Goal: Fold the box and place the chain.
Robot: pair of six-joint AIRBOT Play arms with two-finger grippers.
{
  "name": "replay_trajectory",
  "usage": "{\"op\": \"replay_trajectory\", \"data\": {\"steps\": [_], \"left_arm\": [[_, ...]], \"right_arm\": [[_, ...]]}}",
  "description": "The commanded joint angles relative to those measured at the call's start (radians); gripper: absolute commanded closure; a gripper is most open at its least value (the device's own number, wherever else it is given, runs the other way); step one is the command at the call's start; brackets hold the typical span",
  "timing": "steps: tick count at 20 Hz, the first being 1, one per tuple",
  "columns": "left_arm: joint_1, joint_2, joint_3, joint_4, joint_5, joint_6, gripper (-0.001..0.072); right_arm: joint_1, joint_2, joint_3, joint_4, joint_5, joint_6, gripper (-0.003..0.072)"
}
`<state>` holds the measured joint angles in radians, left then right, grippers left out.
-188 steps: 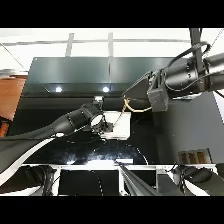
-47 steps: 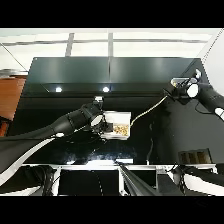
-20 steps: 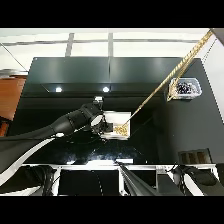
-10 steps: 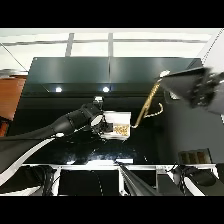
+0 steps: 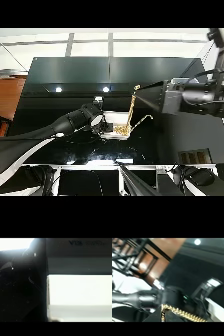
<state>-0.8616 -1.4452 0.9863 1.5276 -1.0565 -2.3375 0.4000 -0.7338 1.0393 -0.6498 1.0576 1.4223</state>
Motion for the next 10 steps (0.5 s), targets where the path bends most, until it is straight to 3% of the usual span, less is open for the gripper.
{"op": "replay_trajectory", "data": {"steps": [1,5,10], "left_arm": [[-0.001,0.0,0.0,0.0,0.002,0.0,0.0676],[-0.001,0.0,0.0,0.001,0.002,0.0,0.0676],[0.0,0.0,0.0,0.001,0.002,0.0,0.0676]], "right_arm": [[0.007,-0.032,-0.079,-0.057,0.0,0.028,0.0659],[0.054,-0.101,-0.217,-0.053,-0.051,0.033,0.0658],[0.14,-0.164,-0.235,-0.04,-0.136,0.032,0.0658]]}}
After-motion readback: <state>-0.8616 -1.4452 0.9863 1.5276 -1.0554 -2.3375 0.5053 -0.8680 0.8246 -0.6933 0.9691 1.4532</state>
